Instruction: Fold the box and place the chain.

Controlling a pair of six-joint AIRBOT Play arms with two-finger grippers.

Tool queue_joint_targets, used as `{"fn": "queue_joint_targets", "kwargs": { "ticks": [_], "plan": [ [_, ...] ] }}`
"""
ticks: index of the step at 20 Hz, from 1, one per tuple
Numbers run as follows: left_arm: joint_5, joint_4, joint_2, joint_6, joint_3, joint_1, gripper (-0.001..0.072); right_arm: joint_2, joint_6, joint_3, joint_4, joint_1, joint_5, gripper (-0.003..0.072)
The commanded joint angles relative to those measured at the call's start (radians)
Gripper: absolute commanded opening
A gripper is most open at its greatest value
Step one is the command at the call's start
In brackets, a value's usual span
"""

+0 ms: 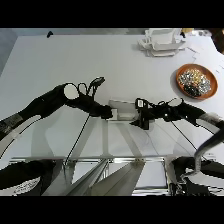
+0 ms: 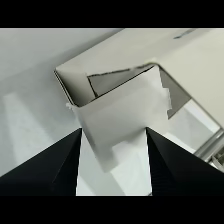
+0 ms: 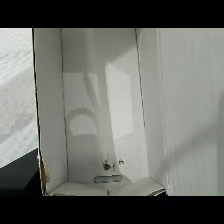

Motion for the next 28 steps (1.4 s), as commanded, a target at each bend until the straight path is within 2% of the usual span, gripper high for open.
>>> {"fn": "queue_joint_targets", "kwargs": {
  "ticks": [1,6,12,16,19,26,28],
  "plan": [
    [0.015,0.132,-0.035,-0.145,0.045,-0.039,0.0451,0.0,0.0,0.0,0.0,0.0,0.0,0.0436],
    [0.008,0.273,-0.061,-0.287,0.131,-0.09,0.0451,0.0,0.0,0.0,0.0,0.0,0.0,0.0436],
    [0.001,0.295,-0.061,-0.357,0.139,-0.109,0.045,0.0,0.0,0.0,0.0,0.0,0.0,0.0436],
    [-0.05,0.313,-0.061,-0.423,0.14,-0.114,0.0444,0.0,0.0,0.0,0.0,0.0,0.0,0.0436],
    [-0.053,0.317,-0.061,-0.467,0.14,-0.13,0.0389,0.0,0.0,0.0,0.0,0.0,0.0,0.0436],
    [-0.044,0.319,-0.101,-0.55,0.161,-0.156,0.0386,0.0,0.0,0.0,0.0,0.0,0.0,0.0436],
    [-0.051,0.329,-0.113,-0.563,0.161,-0.165,0.0329,0.0,0.0,0.0,0.0,0.0,0.0,0.0436]
  ]
}}
